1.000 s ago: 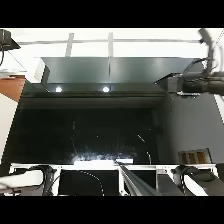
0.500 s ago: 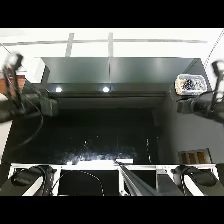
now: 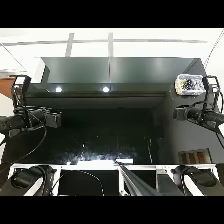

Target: Fold the box and place the chain.

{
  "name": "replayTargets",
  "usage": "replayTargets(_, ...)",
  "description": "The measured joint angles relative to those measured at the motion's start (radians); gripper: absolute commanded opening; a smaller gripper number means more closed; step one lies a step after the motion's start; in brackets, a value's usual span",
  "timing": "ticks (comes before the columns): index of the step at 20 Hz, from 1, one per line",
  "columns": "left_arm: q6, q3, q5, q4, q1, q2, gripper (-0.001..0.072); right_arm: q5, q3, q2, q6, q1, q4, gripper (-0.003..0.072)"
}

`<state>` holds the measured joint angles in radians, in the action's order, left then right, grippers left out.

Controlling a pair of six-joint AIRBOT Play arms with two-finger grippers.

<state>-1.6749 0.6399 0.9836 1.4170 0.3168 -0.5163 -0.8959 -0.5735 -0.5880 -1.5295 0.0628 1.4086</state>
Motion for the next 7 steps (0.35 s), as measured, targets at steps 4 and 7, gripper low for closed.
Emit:
replayTargets(4,-0.004,-0.005,0.001,0.003,0.002,0.003,0.0033,0.005,0.005,0.001,-0.002,0.000,0.004,0.0042)
replayTargets(7,-0.007,-0.005,0.002,0.003,0.002,0.004,0.0032,0.006,0.005,0.001,-0.003,0.000,0.006,0.0042)
